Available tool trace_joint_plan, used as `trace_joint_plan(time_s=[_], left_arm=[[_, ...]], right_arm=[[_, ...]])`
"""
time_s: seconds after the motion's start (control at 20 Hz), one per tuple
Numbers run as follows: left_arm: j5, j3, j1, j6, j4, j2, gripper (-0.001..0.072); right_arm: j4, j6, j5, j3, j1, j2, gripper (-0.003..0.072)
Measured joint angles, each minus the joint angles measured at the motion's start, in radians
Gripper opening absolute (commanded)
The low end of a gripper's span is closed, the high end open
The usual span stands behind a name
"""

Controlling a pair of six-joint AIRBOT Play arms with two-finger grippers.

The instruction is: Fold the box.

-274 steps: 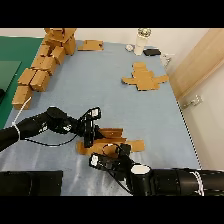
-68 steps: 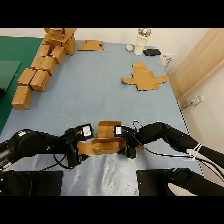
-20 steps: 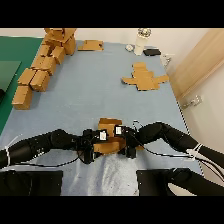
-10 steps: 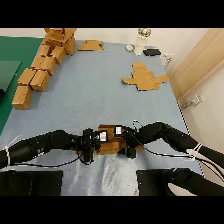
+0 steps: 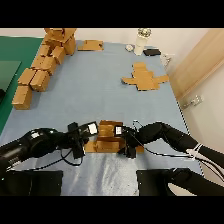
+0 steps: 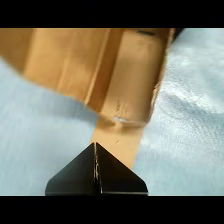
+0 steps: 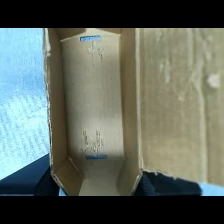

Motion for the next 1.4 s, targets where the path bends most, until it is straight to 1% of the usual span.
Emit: trace_joint_plan(time_s=[0.15,0.3,0.35,0.45,0.5,0.6,0.7,0.8,0.95,1.2,1.4], left_arm=[[-0.146,0.000,0.000,-0.392,0.150,0.136,0.0013],[-0.324,-0.008,0.000,-0.853,0.278,0.203,0.0013],[-0.360,-0.016,0.000,-0.986,0.308,0.212,0.0012],[-0.383,-0.036,0.000,-1.172,0.339,0.202,0.0011],[-0.371,-0.047,0.003,-1.231,0.344,0.185,0.0011],[-0.307,-0.065,0.013,-1.304,0.325,0.127,0.0011],[-0.214,-0.075,0.035,-1.306,0.267,0.057,0.0011],[-0.126,-0.080,0.060,-1.239,0.166,-0.012,0.0011],[-0.051,-0.084,0.095,-1.094,0.004,-0.093,0.0011],[-0.017,-0.086,0.119,-0.837,-0.259,-0.138,0.0011],[-0.012,-0.079,0.123,-0.695,-0.410,-0.141,0.0011]], right_arm=[[0.000,0.000,0.000,0.000,0.000,0.000,0.0538],[0.000,0.000,0.000,0.000,0.000,0.000,0.0538],[0.000,0.000,0.000,0.000,0.000,0.000,0.0538],[0.000,0.000,0.000,0.000,0.000,0.000,0.0538],[0.000,0.000,0.000,0.000,0.000,0.000,0.0538],[0.000,0.000,0.000,0.000,0.000,0.000,0.0538],[0.000,0.000,0.000,0.000,0.000,0.000,0.0538],[0.000,0.000,0.000,0.000,0.000,0.000,0.0538],[0.000,0.000,0.000,0.000,0.000,0.000,0.0538],[0.000,0.000,0.000,0.000,0.000,0.000,0.0538],[0.000,0.000,0.000,0.000,0.000,0.000,0.0538]])
